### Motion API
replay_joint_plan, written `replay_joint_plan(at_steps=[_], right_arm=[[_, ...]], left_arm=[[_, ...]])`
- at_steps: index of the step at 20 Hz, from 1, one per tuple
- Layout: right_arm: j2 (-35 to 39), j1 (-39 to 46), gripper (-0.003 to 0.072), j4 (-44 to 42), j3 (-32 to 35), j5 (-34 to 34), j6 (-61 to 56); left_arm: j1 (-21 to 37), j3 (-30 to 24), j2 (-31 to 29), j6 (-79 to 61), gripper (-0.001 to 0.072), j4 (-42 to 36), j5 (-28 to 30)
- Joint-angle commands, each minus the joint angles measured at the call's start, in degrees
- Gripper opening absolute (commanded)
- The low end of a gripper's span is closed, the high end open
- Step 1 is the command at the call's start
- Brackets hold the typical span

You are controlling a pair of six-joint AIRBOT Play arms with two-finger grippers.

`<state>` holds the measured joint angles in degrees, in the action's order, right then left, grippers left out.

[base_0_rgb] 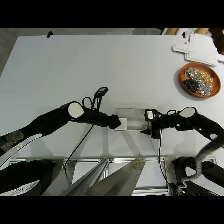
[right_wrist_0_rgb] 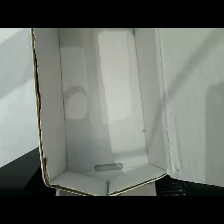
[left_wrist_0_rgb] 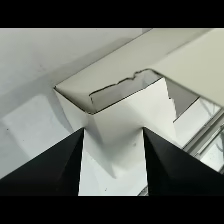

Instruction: Fold the box and place the chain.

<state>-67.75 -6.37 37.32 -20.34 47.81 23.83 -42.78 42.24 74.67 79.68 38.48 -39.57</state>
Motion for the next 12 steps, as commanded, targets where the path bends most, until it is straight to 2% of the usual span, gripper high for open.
replay_joint_plan(at_steps=[1,8,12], right_arm=[[0.00,0.00,0.0320,-0.02,0.00,0.00,0.00],[0.00,0.00,0.0320,-0.02,0.00,0.02,0.00],[0.00,0.00,0.0320,-0.02,0.00,0.00,0.00]], left_arm=[[-2.01,3.06,2.23,7.80,0.0412,6.25,-0.70],[-4.04,5.44,2.86,21.42,0.0411,16.59,-1.22],[-6.36,10.32,5.75,29.31,0.0411,23.91,-4.94]])
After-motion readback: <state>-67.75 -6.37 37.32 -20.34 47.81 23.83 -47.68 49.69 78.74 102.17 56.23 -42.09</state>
